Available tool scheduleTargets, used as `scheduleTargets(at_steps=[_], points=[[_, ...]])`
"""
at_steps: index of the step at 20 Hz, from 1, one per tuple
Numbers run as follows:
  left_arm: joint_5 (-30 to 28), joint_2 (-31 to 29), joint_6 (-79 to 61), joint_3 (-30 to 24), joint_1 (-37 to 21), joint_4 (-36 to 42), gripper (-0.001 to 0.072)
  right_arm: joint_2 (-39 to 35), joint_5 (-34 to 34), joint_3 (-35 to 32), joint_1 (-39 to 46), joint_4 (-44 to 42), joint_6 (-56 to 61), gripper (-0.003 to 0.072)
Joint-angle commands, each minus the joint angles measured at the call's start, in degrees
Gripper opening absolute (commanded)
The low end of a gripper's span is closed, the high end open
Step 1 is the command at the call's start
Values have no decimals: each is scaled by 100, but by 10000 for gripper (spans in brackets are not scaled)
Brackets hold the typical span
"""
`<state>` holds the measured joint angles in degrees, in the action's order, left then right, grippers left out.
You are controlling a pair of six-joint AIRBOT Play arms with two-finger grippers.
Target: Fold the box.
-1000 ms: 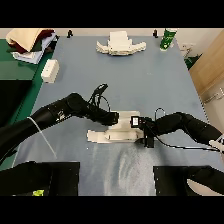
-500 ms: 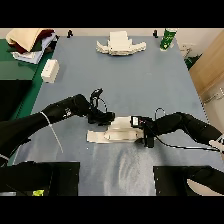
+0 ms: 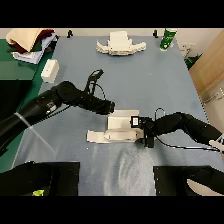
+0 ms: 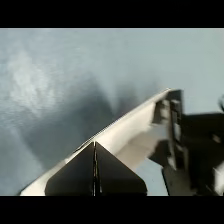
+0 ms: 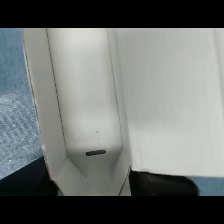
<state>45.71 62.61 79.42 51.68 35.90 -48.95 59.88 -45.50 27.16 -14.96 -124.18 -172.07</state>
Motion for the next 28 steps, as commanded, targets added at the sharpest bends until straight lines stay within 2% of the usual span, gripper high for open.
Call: scheduleTargets(at_steps=[1,5,10,11,12,16,20,23,25,28], points=[[850,-890,-861,37,-15,2,11,4,-2,2,-2,-9,7,507],[1711,-1384,-2328,-96,-15,-44,11,4,-2,2,-2,-9,7,507],[1996,-1438,-4234,-175,-46,-529,29,4,-2,2,-2,-7,7,507],[1943,-1438,-4618,-262,-170,-522,399,4,-2,2,-2,-9,7,507],[1784,-1438,-4885,-409,-286,-516,681,4,-4,2,-2,-9,7,507],[1005,-1366,-6203,-1357,-527,-411,685,4,-2,2,-2,-7,7,507],[433,-973,-7471,-2107,-516,481,685,4,-2,2,-2,-7,7,507],[203,-544,-7742,-2149,-514,874,682,4,-2,2,-2,-7,7,507],[72,-363,-7794,-2144,-492,1187,578,4,-2,2,0,-7,7,507],[7,-245,-8017,-2144,-251,1220,577,4,-2,2,0,-7,7,507]])
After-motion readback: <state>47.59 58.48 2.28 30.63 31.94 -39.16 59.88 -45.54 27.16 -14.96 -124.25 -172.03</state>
